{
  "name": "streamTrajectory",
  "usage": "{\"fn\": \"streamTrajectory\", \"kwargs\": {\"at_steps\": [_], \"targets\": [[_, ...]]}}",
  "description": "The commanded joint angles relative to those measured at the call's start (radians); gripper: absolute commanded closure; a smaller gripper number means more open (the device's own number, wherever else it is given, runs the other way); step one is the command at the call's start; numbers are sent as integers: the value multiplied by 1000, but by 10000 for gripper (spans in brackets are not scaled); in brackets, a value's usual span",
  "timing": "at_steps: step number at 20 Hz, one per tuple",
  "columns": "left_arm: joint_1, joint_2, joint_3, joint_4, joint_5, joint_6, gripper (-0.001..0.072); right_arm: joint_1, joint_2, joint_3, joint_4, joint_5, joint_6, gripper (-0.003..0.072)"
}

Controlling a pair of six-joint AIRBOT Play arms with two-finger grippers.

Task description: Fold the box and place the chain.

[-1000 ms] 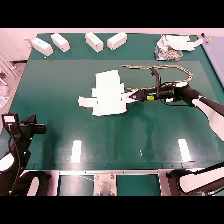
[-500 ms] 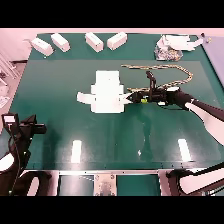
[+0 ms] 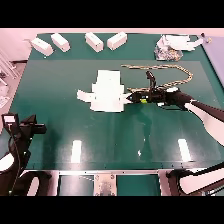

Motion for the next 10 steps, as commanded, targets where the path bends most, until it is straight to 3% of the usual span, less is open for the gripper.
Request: {"fn": "streamTrajectory", "kwargs": {"at_steps": [1,10], "targets": [[0,0,1,1,0,0,690,1,1,0,0,7,-16,684],[-1,0,1,1,0,0,691,0,1,1,-3,25,-32,683]]}}
